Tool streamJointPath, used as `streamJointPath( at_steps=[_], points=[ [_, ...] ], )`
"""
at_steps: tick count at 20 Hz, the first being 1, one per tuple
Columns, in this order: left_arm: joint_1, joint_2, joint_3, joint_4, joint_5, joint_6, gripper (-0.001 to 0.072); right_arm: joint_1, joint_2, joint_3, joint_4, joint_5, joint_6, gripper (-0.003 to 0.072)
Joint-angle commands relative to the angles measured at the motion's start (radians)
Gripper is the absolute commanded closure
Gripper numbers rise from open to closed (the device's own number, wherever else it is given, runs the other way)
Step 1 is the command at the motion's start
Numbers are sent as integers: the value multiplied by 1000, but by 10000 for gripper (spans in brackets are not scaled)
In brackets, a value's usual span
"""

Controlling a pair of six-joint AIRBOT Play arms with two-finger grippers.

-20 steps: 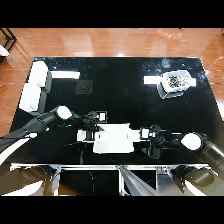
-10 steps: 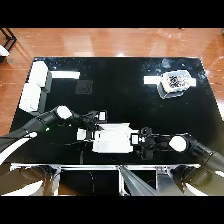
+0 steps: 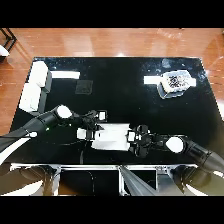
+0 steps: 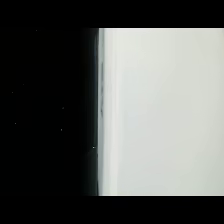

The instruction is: Fold the box and place the chain.

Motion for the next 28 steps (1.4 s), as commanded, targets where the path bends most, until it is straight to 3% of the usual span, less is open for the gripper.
streamJointPath(
  at_steps=[1,7,10,15,23,28],
  points=[
    [1,-1,0,1,-2,-1,688,4,0,23,10,-15,8,-19],
    [1,-1,0,1,-2,-1,688,4,4,25,14,3,66,-19],
    [1,-1,0,1,-2,-2,688,0,15,29,13,-48,85,-19],
    [1,0,0,1,-4,-2,689,-79,18,69,10,-60,116,-20],
    [1,0,0,1,-1,-2,689,-80,-14,89,20,44,11,-19],
    [0,0,0,1,-1,-9,690,-120,-103,135,158,51,-152,-20]
  ],
)
